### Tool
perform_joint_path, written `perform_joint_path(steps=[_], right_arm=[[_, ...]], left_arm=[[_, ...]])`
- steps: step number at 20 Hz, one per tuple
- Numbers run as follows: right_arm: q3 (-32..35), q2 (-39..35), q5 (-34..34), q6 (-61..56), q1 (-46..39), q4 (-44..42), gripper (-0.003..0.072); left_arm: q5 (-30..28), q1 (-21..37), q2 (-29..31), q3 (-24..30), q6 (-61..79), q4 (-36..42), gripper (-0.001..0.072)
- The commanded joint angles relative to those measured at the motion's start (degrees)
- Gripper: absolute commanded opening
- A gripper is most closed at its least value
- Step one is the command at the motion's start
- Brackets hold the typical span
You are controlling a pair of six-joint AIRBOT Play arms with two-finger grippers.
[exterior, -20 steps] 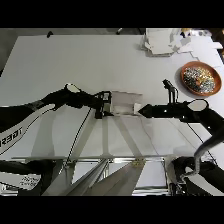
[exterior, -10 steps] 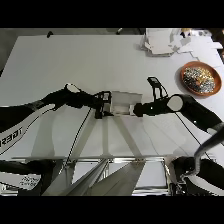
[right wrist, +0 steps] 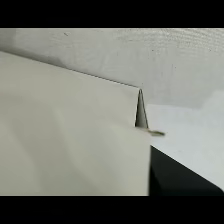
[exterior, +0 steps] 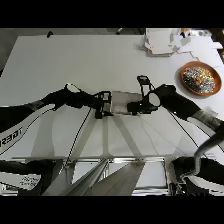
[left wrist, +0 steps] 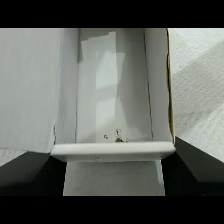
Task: Fold the box and place the chain.
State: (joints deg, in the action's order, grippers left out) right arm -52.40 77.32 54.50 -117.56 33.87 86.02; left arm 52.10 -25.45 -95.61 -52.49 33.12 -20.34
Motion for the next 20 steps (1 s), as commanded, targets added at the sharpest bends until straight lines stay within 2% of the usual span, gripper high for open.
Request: perform_joint_path(steps=[1,4,6,8,10,11,12,13,14,20], right_arm=[[-3.56,2.95,3.28,-5.75,2.75,3.04,0.0302],[-3.85,2.95,3.65,-6.95,3.21,3.72,0.0257],[-3.85,2.95,4.13,-6.95,3.21,4.11,0.0151],[-3.85,2.95,4.31,-6.93,3.21,4.26,0.0092],[-3.85,2.95,4.33,-6.97,3.21,4.26,0.0085],[-3.85,2.95,4.33,-6.97,3.21,4.28,0.0050],[-3.85,2.95,4.28,-7.23,3.21,4.42,0.0050],[-3.85,2.95,4.22,-7.78,3.21,4.76,0.0082],[-3.85,2.95,4.11,-9.05,3.21,5.35,0.0201],[-3.85,4.83,4.28,-10.25,3.02,5.64,0.0204]], left_arm=[[0.00,0.00,0.00,-0.02,0.02,0.00,0.0209],[0.00,0.00,0.00,-0.02,0.02,0.00,0.0209],[0.00,0.00,0.00,-0.02,0.02,0.00,0.0209],[0.00,0.00,0.00,-0.02,0.02,0.00,0.0209],[0.00,0.00,0.00,-0.02,0.02,0.00,0.0209],[0.00,0.00,0.00,-0.02,0.02,0.00,0.0209],[0.00,0.00,0.00,-0.02,0.02,0.00,0.0209],[0.00,0.00,0.00,-0.02,0.02,0.00,0.0209],[0.00,0.00,0.00,-0.02,0.02,0.00,0.0209],[0.00,0.00,0.00,-0.02,0.02,0.00,0.0209]])
